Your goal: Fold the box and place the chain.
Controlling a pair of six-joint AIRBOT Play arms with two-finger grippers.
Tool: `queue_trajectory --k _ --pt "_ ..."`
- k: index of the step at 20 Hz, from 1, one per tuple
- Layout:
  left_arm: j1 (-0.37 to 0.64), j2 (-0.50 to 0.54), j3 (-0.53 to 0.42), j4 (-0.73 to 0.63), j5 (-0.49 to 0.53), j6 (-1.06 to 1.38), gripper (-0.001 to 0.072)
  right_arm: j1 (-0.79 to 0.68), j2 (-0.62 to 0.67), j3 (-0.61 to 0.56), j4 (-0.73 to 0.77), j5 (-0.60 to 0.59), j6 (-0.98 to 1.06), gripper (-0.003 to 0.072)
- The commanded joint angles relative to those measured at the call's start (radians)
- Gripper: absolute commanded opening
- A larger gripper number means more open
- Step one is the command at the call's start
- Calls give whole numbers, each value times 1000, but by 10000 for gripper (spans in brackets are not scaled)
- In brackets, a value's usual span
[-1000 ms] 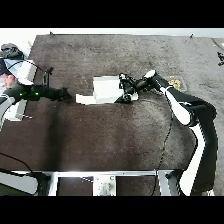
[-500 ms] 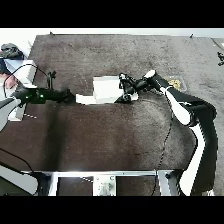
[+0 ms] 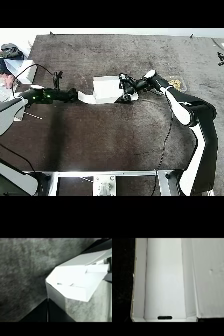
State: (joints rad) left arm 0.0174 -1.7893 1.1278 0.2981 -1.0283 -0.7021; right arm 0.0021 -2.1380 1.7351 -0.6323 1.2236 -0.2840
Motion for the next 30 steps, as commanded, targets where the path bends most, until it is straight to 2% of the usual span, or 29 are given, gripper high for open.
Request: queue_trajectory --k 1,2,3,4,11,14,19,26,30 --pt "-23 -1 6 -15 -8 -23 14 0 0 1 0 0 0 433" --pt "-32 2 6 -26 -10 -30 27 0 0 1 0 0 0 433" --pt "-40 4 7 -45 -13 -15 292 0 0 1 0 0 0 433" --pt "-48 5 14 -47 -12 8 350 0 0 1 0 0 0 433" --pt "-83 5 36 -25 -19 0 348 0 0 1 0 0 0 433" --pt "-85 5 74 -10 -47 -8 357 0 0 1 0 0 0 433" --pt "-122 5 145 118 -50 -132 358 0 0 1 0 0 0 433" --pt "-135 5 191 151 -47 -190 368 0 0 1 0 0 0 433" --pt "-177 5 230 260 -25 -312 368 0 0 1 0 0 0 433"
